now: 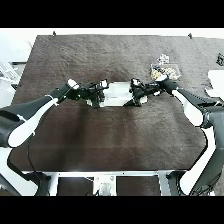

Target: Fold the box and place the chain.

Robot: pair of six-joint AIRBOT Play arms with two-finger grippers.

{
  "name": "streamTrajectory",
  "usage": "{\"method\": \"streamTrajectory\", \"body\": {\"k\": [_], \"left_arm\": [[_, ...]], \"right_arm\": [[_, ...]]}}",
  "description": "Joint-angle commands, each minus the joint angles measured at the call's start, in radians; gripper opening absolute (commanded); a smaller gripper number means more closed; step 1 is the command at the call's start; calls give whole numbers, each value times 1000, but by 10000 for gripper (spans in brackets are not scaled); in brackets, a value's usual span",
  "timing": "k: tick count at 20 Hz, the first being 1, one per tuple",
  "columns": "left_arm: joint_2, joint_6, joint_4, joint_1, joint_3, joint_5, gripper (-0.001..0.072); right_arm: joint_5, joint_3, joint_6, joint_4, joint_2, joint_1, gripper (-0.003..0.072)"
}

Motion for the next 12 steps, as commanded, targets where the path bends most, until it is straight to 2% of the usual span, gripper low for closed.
{"method": "streamTrajectory", "body": {"k": [1, 9, 11, 12], "left_arm": [[-2, 31, 1, -1, 1, 28, 209], [-31, 52, -2, -1, 66, -14, 211], [-32, 52, 0, -1, 66, -29, 300], [-32, 52, 0, -1, 66, -28, 300]], "right_arm": [[3, 0, 0, -2, 0, 0, 580], [3, 0, -1, -2, 0, 0, 580], [3, 0, -1, -2, 0, 0, 580], [3, 0, -1, -2, 0, 0, 580]]}}
